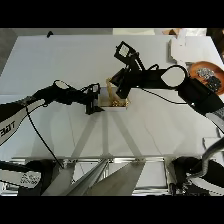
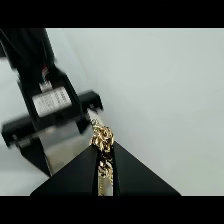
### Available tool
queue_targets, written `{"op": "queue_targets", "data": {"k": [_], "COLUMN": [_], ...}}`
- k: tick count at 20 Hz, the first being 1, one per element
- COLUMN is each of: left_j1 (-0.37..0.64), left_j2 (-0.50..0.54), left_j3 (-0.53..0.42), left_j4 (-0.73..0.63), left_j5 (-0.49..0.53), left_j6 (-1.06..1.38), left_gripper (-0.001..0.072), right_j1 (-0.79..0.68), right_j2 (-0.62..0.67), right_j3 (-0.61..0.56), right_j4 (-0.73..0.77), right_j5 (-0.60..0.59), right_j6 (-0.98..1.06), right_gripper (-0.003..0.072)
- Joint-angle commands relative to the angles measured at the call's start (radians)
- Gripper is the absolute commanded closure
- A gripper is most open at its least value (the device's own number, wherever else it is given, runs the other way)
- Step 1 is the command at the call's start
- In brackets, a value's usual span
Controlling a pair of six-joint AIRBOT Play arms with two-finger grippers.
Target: Fold the box and place the chain.
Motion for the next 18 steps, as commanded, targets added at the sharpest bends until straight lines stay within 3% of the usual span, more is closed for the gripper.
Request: {"op": "queue_targets", "data": {"k": [1, 6, 11, 18], "left_j1": [0.000, 0.000, 0.000, 0.000], "left_j2": [0.000, 0.000, 0.001, 0.001], "left_j3": [0.000, 0.000, 0.000, 0.000], "left_j4": [0.000, 0.000, 0.000, 0.000], "left_j5": [0.000, 0.000, 0.000, 0.000], "left_j6": [0.000, 0.000, 0.000, 0.000], "left_gripper": [0.0429, 0.0429, 0.0429, 0.0429], "right_j1": [0.012, 0.011, 0.011, 0.014], "right_j2": [0.003, 0.002, -0.011, -0.062], "right_j3": [0.010, 0.010, -0.013, -0.149], "right_j4": [0.150, 0.053, -0.291, -0.301], "right_j5": [-0.053, -0.053, -0.024, 0.034], "right_j6": [-0.013, 0.022, 0.370, 0.412], "right_gripper": [0.0674, 0.0674, 0.0675, 0.0673]}}
